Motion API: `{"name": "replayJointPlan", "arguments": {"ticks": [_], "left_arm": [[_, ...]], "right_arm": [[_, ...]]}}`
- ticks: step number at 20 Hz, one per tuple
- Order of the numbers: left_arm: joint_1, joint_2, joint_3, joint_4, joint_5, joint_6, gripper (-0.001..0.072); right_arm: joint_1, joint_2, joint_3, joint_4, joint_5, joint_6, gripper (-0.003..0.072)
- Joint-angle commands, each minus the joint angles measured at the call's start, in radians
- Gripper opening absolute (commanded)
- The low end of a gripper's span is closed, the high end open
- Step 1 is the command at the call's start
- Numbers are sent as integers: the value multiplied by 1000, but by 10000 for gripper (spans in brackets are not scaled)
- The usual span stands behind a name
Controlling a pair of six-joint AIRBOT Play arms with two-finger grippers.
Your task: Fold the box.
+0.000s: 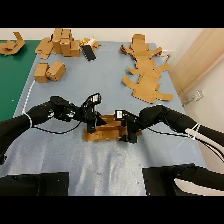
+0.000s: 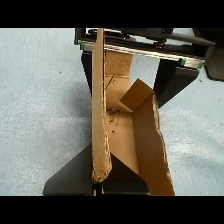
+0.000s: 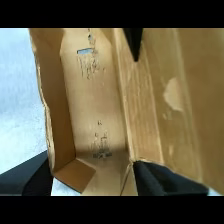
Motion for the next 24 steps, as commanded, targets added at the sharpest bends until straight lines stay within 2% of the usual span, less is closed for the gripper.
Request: {"name": "replayJointPlan", "arguments": {"ticks": [1, 15, 16, 17, 18, 24], "left_arm": [[0, 0, 0, 0, 0, 0, 14], [0, 0, 0, 0, 0, 0, 14], [0, 0, 0, 0, 0, 0, 14], [0, 0, 0, 0, 0, 0, 14], [0, 0, 0, 0, 0, 0, 14], [0, 0, 0, 0, 0, 0, 14]], "right_arm": [[14, -13, 1, -40, 6, 0, 687], [20, -28, 1, -28, 42, 0, 677], [21, -30, 1, -21, 56, 0, 668], [23, -30, 1, -18, 68, 0, 586], [29, -30, 1, -17, 82, 0, 572], [32, -30, -2, -34, 84, 0, 572]]}}
